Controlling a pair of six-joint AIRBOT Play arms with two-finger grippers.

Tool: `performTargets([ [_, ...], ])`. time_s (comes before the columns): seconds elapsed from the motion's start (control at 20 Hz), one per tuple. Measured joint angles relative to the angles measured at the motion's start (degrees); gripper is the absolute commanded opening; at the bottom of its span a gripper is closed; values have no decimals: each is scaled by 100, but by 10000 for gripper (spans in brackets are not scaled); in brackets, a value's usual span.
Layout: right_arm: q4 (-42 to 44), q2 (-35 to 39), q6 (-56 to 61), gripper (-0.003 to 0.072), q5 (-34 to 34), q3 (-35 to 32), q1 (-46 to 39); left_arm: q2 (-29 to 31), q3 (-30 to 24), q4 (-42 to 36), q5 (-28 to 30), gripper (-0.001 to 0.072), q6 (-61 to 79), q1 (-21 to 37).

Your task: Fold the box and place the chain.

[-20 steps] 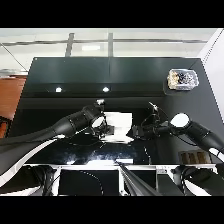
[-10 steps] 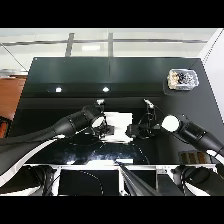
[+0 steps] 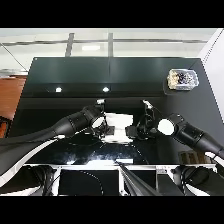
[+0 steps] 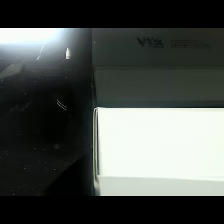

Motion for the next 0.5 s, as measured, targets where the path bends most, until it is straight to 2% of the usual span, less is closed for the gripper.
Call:
performTargets([
  [0.5,-247,-232,295,335,103,229,199,0,0,0,0,28,-20,0],
])
